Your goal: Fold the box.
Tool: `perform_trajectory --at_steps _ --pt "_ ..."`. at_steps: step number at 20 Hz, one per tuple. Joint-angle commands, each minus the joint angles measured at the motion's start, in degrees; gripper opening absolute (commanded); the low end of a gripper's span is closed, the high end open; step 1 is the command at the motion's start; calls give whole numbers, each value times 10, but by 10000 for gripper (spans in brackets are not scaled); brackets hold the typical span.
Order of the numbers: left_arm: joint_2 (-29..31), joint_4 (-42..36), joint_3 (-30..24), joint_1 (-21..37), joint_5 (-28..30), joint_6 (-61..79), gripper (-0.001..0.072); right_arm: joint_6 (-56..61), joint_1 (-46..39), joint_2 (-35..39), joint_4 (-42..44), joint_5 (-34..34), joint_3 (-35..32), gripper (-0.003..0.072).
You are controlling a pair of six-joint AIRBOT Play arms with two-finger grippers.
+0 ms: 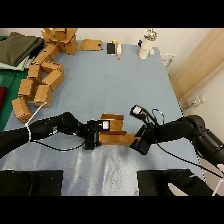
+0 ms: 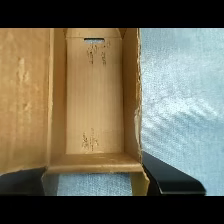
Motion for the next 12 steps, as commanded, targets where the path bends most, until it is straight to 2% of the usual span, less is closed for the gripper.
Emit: perform_trajectory --at_steps 1,5,12 --pt "0 0 0 0 0 0 452 -180 5 -36 -3 79 -24 568" --pt "0 0 0 0 0 0 452 -250 29 -95 -3 163 -24 568" --pt "0 0 0 -1 0 0 452 -253 40 -113 -7 186 -24 567"
